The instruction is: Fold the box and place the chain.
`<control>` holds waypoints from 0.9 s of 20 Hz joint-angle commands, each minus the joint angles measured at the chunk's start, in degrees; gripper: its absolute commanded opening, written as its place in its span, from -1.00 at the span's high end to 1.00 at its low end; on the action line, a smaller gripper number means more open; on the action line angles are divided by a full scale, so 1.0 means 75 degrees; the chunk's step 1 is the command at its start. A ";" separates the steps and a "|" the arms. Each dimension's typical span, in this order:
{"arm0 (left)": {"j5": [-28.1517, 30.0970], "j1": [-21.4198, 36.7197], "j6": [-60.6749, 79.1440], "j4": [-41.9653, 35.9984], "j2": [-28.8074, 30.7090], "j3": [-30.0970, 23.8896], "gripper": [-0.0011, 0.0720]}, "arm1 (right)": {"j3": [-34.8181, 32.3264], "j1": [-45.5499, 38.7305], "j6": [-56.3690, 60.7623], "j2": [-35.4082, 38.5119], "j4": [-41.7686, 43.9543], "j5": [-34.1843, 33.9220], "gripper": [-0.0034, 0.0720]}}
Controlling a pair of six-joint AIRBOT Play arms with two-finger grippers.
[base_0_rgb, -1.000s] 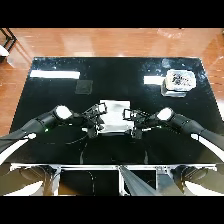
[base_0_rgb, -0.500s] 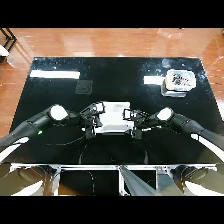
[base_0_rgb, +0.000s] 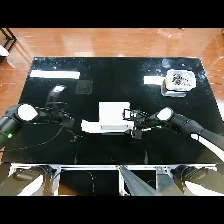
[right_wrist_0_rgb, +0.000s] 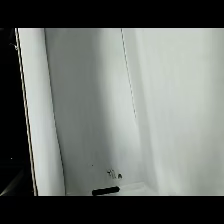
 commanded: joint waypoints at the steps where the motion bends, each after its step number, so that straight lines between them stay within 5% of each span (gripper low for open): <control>1: -0.0300 0.1250 -0.1877 -0.0650 -0.0294 -0.0341 0.90 | -0.0003 0.0015 0.0000 -0.0003 -0.0023 0.0000 -0.17; 8: -0.0414 0.0586 0.0621 -0.3459 -0.2017 -0.0425 0.91 | -0.0003 0.0015 0.0000 0.0000 -0.0023 0.0000 -0.17; 16: 0.0093 -0.0356 0.0635 -0.4068 -0.2801 -0.0402 0.91 | -0.0003 0.0015 0.0003 -0.0003 -0.0023 0.0000 -0.17; 17: 0.0076 -0.0423 0.0775 -0.4077 -0.2801 -0.0353 0.88 | -0.0003 0.0015 0.0000 -0.0003 -0.0023 0.0000 -0.17; 18: -0.0047 -0.0455 0.0959 -0.4068 -0.2795 -0.0259 0.43 | -0.0003 0.0015 0.0003 -0.0003 -0.0023 0.0000 -0.17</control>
